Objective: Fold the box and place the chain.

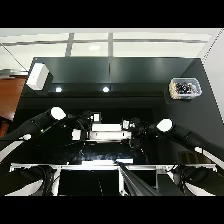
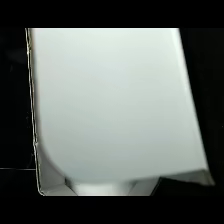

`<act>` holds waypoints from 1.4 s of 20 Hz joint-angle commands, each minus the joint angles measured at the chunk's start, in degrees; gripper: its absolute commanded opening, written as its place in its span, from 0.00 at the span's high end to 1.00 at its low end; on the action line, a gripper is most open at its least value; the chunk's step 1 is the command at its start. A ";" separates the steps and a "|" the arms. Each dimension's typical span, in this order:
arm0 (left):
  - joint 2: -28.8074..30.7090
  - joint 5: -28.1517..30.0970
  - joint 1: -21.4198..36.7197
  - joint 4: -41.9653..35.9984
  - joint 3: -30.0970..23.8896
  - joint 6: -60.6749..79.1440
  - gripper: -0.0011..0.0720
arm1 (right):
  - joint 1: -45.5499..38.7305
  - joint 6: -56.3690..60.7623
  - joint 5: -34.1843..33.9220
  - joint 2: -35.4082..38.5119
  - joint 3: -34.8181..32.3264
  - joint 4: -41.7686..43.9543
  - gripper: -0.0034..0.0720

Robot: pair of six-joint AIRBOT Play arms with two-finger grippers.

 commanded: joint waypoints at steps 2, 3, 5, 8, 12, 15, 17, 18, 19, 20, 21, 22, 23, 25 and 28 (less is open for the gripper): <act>-0.02 0.04 0.00 0.00 0.07 0.00 0.95 | 0.35 1.22 -1.38 -0.11 0.07 -0.48 0.19; -0.02 0.07 0.00 0.02 0.07 0.02 0.95 | 0.35 1.22 -1.40 -0.13 0.07 -0.50 0.19; -0.02 0.07 0.00 0.00 0.07 0.02 0.95 | 0.35 1.25 -1.38 -0.15 0.09 -0.50 0.19; -0.02 0.04 -0.04 0.02 0.07 0.02 0.95 | 0.35 1.22 -1.33 -0.15 0.09 -0.52 0.19; -0.02 -1.25 -0.04 0.11 0.09 0.09 0.95 | 0.35 0.94 -0.42 -0.15 0.13 -1.03 0.19; -0.02 -1.29 -0.04 0.22 0.17 0.09 0.95 | 0.35 0.74 0.17 -0.15 0.15 -1.40 0.19; -0.02 -1.29 -0.04 0.28 0.17 0.09 0.95 | 0.35 0.74 0.15 -0.15 0.15 -1.38 0.19; -0.02 -1.25 -0.02 0.35 0.17 0.09 0.95 | 0.35 0.76 -0.11 -0.15 0.15 -1.16 0.19; -0.02 -1.27 -0.04 0.50 0.17 0.11 0.95 | 0.35 1.07 -1.01 -0.15 0.15 -0.76 0.14; -0.02 -1.27 -0.04 0.50 0.17 0.11 0.95 | 0.35 1.09 -2.10 -0.15 0.15 -0.70 0.05; -0.02 -1.27 -0.04 0.50 0.17 0.09 0.95 | 0.31 1.53 -2.67 -0.15 0.17 -0.70 0.05; -0.02 -1.27 -0.02 0.50 0.17 0.09 0.95 | 0.31 1.60 -2.64 -0.15 0.17 -0.72 0.05; -0.02 -1.27 -0.04 0.50 0.17 0.09 0.95 | 0.35 1.60 -2.19 -0.15 0.17 -0.61 0.05; -0.02 -1.29 -0.02 0.52 0.17 0.09 0.95 | 0.35 1.64 -1.51 -0.15 0.42 -0.33 0.05; -0.02 -1.51 -0.04 1.31 0.20 0.11 0.95 | 0.35 1.64 0.17 -0.13 2.12 -0.37 0.01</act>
